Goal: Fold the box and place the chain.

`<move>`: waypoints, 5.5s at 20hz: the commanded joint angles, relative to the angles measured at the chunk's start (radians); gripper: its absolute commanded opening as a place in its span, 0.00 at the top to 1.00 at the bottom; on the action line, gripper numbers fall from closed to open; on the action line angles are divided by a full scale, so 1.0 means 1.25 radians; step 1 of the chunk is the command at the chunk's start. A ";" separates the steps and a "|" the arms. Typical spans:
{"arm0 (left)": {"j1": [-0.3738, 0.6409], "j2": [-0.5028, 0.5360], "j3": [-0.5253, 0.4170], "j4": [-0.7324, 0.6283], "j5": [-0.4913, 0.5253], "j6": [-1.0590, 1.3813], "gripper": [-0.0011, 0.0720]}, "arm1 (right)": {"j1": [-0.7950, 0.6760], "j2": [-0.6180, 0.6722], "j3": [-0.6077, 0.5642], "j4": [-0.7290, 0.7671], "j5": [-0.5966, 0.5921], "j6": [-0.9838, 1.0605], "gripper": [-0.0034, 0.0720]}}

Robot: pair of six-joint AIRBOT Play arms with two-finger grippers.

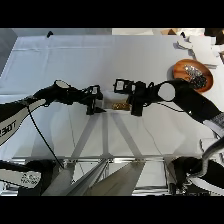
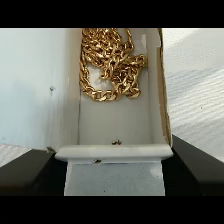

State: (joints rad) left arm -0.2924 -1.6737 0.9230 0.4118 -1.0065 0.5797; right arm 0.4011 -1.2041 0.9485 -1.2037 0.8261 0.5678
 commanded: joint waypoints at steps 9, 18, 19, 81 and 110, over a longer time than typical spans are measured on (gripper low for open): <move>0.000 0.000 0.000 0.000 0.000 0.000 0.55 | 0.047 -0.044 0.001 0.191 -0.251 0.033 0.94; 0.000 0.000 0.000 0.000 0.000 0.000 0.55 | 0.047 -0.102 0.001 0.135 -0.151 0.033 0.94; 0.000 0.000 0.000 0.000 0.000 0.000 0.55 | 0.047 -0.102 0.001 0.135 -0.149 0.033 0.93; 0.000 0.000 0.000 0.000 0.000 0.000 0.55 | -0.250 0.014 0.007 0.270 0.163 -0.429 0.94; 0.000 0.000 0.000 0.000 0.000 0.000 0.55 | -0.037 -0.107 0.224 0.101 0.153 -0.006 0.64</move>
State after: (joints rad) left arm -0.2924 -1.6737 0.9230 0.4118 -1.0065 0.5797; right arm 0.3641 -1.3342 1.1507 -1.0786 0.9436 0.5026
